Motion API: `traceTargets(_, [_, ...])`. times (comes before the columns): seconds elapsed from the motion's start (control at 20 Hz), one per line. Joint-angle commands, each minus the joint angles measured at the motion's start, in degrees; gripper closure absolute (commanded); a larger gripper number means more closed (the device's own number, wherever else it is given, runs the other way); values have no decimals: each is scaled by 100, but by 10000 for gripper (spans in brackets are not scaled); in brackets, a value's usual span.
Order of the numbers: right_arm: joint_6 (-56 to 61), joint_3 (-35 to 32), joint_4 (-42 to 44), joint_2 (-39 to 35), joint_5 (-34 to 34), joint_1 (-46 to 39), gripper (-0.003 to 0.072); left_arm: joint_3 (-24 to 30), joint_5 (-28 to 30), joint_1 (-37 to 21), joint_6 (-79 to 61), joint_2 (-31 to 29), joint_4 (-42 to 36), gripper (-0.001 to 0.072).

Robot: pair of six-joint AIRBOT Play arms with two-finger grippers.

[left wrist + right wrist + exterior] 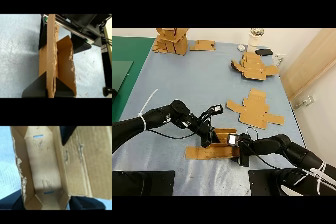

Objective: Fold the box.

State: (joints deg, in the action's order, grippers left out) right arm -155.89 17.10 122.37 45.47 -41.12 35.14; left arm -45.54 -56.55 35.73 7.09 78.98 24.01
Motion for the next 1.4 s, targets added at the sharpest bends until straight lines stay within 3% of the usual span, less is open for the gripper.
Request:
traceTargets(0.0, [-20, 0, 0, 31, 9, -4, -34, 0, 2, 0, -2, 0, 0, 696])
traceTargets(0.55, [-59, 2, 2, 201, -13, -4, -34, 0, 0, 0, -2, 0, 0, 696])
traceTargets(0.6, [-59, 4, 2, 205, -15, -4, -22, 0, 0, 0, -2, 0, 0, 696])
traceTargets(0.65, [-59, 9, 17, 205, -50, -4, 66, 0, 0, 0, -2, 0, 0, 696])
traceTargets(0.7, [-61, 9, 37, 205, -70, -4, 99, 0, 2, 0, -2, 0, 0, 696])
traceTargets(1.35, [-61, 9, 39, 197, -114, 0, 99, 0, 0, 0, -2, 0, 0, 696])
